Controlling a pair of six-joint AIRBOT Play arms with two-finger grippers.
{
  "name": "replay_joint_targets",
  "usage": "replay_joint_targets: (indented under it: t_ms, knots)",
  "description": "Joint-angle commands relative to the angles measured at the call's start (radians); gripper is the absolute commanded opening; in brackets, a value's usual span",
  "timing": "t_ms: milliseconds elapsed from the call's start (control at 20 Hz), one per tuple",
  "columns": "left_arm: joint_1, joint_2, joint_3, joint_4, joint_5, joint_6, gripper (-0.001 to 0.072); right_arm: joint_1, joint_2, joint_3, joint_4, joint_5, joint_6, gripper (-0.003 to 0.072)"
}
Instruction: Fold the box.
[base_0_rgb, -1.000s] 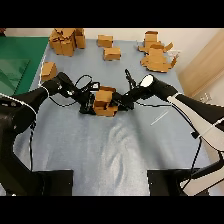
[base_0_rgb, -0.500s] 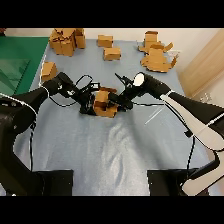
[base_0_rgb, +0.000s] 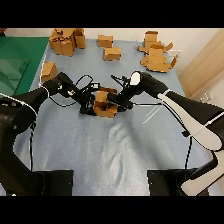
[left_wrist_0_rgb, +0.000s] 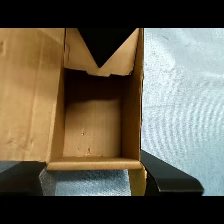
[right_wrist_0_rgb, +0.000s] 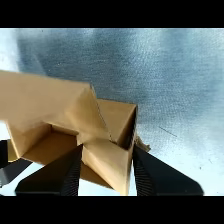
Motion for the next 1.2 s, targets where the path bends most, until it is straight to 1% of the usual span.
replay_joint_targets:
  t_ms: [0,150,250,300,350,400,450,500,550,750,800,850,900,1000,1150]
  knots:
    - [0.000,0.000,0.000,-0.001,-0.001,0.000,0.0288,0.016,-0.032,0.053,-0.040,0.049,0.033,0.0464]
    - [0.000,0.000,0.000,-0.001,-0.002,-0.001,0.0288,0.018,-0.074,0.129,-0.069,0.122,0.058,0.0464]
    - [0.000,0.000,0.000,-0.002,-0.001,0.000,0.0288,0.023,-0.086,0.158,-0.097,0.153,0.074,0.0458]
    - [0.000,0.000,0.000,-0.002,-0.001,0.000,0.0288,0.026,-0.086,0.166,-0.112,0.155,0.089,0.0446]
    - [0.000,0.000,0.000,-0.002,0.000,0.000,0.0288,0.030,-0.086,0.176,-0.127,0.158,0.098,0.0411]
    - [0.000,0.000,0.000,-0.004,0.000,0.000,0.0288,0.034,-0.086,0.187,-0.138,0.162,0.104,0.0345]
    - [0.000,0.000,0.000,-0.008,0.000,0.000,0.0288,0.039,-0.086,0.197,-0.143,0.170,0.105,0.0261]
    - [0.000,0.000,0.000,-0.009,0.001,0.000,0.0288,0.040,-0.086,0.205,-0.146,0.172,0.104,0.0156]
    - [0.000,0.000,0.000,-0.009,0.001,0.000,0.0288,0.041,-0.086,0.210,-0.143,0.172,0.103,0.0007]
    - [0.000,0.000,0.000,-0.009,0.001,0.000,0.0288,0.041,-0.086,0.212,-0.135,0.171,0.088,0.0015]
    - [0.000,0.000,0.000,-0.009,0.001,0.000,0.0288,0.041,-0.086,0.214,-0.134,0.170,0.087,0.0144]
    - [0.000,0.000,0.000,-0.009,0.001,0.000,0.0288,0.041,-0.086,0.214,-0.134,0.170,0.087,0.0296]
    - [0.000,0.000,0.000,-0.008,0.001,0.000,0.0288,0.041,-0.086,0.214,-0.134,0.170,0.087,0.0364]
    - [0.000,0.000,0.000,-0.008,0.001,0.000,0.0288,0.041,-0.085,0.215,-0.139,0.170,0.087,0.0369]
    - [0.000,0.000,0.000,-0.008,0.000,0.000,0.0288,0.041,-0.073,0.225,-0.186,0.174,0.087,0.0369]
